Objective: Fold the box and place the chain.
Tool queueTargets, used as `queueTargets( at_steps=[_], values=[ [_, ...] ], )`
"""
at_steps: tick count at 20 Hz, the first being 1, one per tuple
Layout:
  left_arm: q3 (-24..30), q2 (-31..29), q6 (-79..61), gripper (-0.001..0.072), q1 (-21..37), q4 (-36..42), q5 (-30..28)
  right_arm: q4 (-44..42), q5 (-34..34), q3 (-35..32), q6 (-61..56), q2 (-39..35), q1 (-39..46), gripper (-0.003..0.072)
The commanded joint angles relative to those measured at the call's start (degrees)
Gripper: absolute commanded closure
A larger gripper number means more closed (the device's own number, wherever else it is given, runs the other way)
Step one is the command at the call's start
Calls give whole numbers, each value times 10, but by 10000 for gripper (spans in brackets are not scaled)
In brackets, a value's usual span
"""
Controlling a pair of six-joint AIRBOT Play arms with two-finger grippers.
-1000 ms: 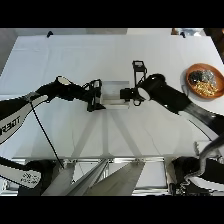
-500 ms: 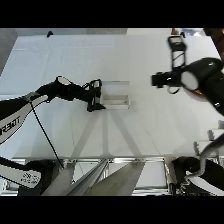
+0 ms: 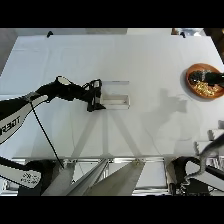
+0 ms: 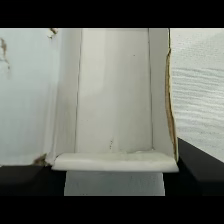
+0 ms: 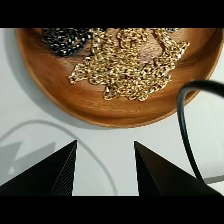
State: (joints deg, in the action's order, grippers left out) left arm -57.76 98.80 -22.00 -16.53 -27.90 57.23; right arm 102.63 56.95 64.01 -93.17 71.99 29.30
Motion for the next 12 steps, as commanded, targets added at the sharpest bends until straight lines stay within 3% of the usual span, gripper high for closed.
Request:
queueTargets(
  at_steps=[1,6,12],
  values=[
    [0,0,0,565,0,0,0,-58,-23,42,58,79,70,286],
    [0,0,0,565,0,0,0,-57,43,164,62,224,66,283],
    [0,0,0,565,0,0,0,-70,30,172,62,276,66,285]
  ],
)
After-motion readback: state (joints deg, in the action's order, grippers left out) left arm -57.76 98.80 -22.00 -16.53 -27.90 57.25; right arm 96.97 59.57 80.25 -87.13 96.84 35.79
